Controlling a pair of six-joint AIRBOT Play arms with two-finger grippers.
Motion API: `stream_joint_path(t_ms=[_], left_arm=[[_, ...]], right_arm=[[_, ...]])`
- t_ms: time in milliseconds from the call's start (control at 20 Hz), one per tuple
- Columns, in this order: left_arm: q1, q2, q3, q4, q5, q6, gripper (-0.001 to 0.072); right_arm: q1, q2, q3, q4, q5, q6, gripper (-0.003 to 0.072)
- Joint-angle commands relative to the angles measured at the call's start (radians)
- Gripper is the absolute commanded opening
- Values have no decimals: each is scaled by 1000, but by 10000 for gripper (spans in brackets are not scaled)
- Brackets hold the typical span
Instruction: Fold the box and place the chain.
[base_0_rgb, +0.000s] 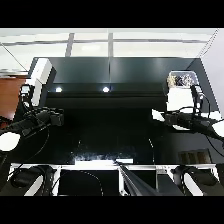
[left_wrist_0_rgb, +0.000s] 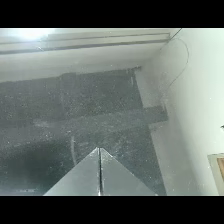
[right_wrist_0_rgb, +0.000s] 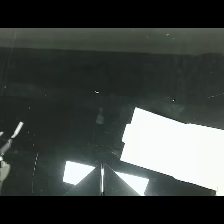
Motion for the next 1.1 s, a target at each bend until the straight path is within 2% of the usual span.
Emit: stream_joint_path(t_ms=[0,700,850,900,950,1000,1050], left_arm=[[-1,1,0,0,0,0,28],[-1,0,0,1,5,0,28],[-1,-2,-1,-2,118,-1,28],[-1,-2,-1,-24,144,0,28],[-1,-2,-1,-34,157,0,29],[-1,-2,-1,-33,161,0,28],[-3,-4,-1,-34,186,0,28]], right_arm=[[1,1,-1,0,0,0,16],[1,1,-1,24,-13,1,16],[1,1,-1,27,-43,1,23],[1,1,-1,38,-57,3,197],[1,1,-1,56,-75,19,516],[1,1,-1,78,-100,26,606],[1,1,-1,93,-121,27,606]])
